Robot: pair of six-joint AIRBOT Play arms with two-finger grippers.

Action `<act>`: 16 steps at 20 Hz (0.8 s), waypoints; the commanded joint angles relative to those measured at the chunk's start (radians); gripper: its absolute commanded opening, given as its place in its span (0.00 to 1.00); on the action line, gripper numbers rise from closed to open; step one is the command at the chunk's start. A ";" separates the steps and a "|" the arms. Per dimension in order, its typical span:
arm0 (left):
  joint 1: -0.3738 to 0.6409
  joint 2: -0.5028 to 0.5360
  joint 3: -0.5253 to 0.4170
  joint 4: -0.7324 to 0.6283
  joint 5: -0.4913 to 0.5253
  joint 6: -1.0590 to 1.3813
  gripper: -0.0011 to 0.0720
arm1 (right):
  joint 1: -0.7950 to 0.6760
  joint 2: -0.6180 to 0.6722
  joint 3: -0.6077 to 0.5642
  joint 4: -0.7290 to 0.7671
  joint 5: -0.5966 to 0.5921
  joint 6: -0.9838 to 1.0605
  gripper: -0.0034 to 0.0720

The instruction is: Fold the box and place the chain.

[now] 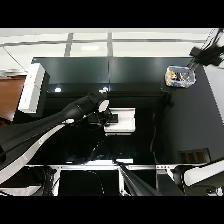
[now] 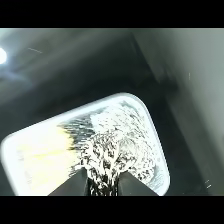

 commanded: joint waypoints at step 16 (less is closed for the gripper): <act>0.000 0.000 0.000 0.000 -0.003 0.000 0.05 | 0.293 0.719 -0.512 0.608 0.437 -0.428 0.06</act>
